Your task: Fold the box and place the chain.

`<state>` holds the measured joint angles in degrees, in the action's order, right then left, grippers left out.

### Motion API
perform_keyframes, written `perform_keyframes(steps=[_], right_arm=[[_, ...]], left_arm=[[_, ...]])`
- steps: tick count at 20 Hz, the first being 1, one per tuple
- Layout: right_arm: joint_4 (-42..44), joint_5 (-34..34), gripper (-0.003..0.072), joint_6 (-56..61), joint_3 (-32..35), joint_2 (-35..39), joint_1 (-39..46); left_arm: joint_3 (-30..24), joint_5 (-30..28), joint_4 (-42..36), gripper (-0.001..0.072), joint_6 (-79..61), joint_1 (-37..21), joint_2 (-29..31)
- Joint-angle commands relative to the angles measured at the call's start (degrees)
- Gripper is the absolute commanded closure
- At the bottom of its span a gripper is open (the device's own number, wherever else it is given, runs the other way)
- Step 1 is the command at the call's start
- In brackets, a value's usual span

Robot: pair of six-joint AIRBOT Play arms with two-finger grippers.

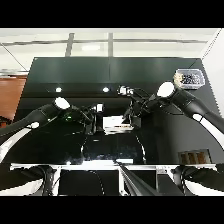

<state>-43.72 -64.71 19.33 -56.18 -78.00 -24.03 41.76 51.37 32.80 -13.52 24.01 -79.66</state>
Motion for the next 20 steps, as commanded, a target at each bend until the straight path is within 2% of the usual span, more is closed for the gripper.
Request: perform_keyframes(steps=[1,7,9,16,20], right_arm=[[-1.14,-0.48,0.0449,0.2,0.2,-0.04,-0.13],[-1.33,-2.34,0.0446,0.57,0.2,-0.04,-0.13],[-1.33,-2.34,0.0327,2.93,0.2,-0.04,-0.13],[-1.95,-0.26,0.0321,3.15,1.79,-0.09,-0.13],[-0.66,-1.81,0.0321,7.28,2.21,1.6,0.28]], left_arm=[[0.04,-0.13,-0.07,0.0301,0.04,0.0,0.0],[0.04,-0.11,-0.07,0.0302,0.04,0.0,0.0],[0.04,-0.11,-0.07,0.0301,0.04,0.0,0.0],[0.04,-0.11,-0.07,0.0301,0.04,0.0,0.0],[0.04,-0.11,-0.07,0.0302,0.04,0.0,0.0]])
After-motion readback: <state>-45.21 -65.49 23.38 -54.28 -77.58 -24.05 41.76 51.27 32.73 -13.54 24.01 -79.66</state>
